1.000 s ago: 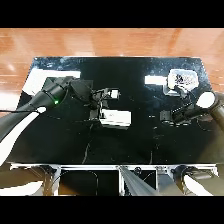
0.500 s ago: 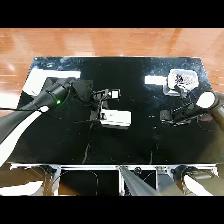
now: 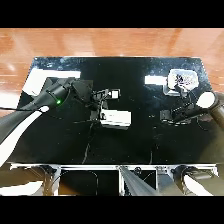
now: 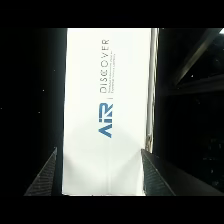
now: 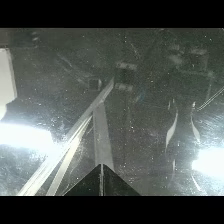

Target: Fold the box and place the chain.

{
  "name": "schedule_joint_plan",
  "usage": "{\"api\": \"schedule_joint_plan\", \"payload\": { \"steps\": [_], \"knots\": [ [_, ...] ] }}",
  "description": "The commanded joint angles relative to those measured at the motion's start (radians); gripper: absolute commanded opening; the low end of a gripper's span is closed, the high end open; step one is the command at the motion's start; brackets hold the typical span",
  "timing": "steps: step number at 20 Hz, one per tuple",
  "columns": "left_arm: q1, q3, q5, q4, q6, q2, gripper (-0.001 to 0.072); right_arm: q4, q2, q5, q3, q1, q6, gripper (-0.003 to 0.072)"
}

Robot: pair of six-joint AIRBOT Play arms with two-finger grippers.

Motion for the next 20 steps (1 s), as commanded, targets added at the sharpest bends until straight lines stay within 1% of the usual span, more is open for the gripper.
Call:
{"api": "schedule_joint_plan", "payload": {
  "steps": [1,20],
  "knots": [
    [0.0,-0.002,0.005,0.003,-0.005,-0.003,0.0634,0.0,0.001,0.0,0.0,-0.001,0.0,0.0031],
    [0.004,-0.013,0.009,0.003,-0.015,0.01,0.0634,-0.002,0.001,-0.004,0.0,-0.001,0.0,0.0031]
  ]
}}
